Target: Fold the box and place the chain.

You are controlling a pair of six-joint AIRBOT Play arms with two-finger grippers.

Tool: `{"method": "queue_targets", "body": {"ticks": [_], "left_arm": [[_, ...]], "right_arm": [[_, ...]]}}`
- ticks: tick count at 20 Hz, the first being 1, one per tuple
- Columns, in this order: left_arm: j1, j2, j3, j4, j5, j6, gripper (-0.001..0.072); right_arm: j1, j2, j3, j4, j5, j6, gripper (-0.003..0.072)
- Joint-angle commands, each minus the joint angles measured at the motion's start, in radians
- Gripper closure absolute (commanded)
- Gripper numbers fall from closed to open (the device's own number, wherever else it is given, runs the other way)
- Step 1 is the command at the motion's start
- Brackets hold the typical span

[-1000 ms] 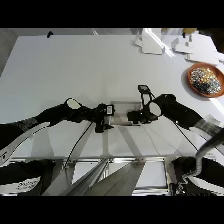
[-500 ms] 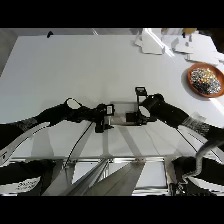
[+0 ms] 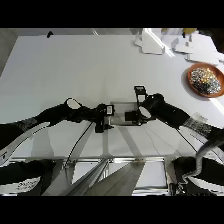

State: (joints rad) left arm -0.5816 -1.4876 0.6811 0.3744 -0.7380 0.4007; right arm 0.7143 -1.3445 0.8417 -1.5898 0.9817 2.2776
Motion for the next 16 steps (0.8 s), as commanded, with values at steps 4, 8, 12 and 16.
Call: {"method": "queue_targets", "body": {"ticks": [4, 8, 12, 16], "left_arm": [[0.000, 0.000, 0.000, 0.000, 0.000, -0.001, 0.0501], [0.000, 0.000, 0.000, 0.000, 0.001, -0.001, 0.0501], [0.000, 0.000, 0.000, 0.000, 0.000, -0.001, 0.0501], [0.000, 0.000, 0.000, 0.000, 0.000, -0.001, 0.0501]], "right_arm": [[-0.027, 0.012, 0.000, -0.021, 0.002, 0.003, 0.0423], [-0.027, 0.003, -0.003, -0.018, 0.007, 0.004, 0.0510], [-0.027, -0.003, -0.012, 0.001, 0.007, 0.003, 0.0666], [-0.027, 0.004, -0.012, 0.001, 0.002, -0.038, 0.0657]]}}
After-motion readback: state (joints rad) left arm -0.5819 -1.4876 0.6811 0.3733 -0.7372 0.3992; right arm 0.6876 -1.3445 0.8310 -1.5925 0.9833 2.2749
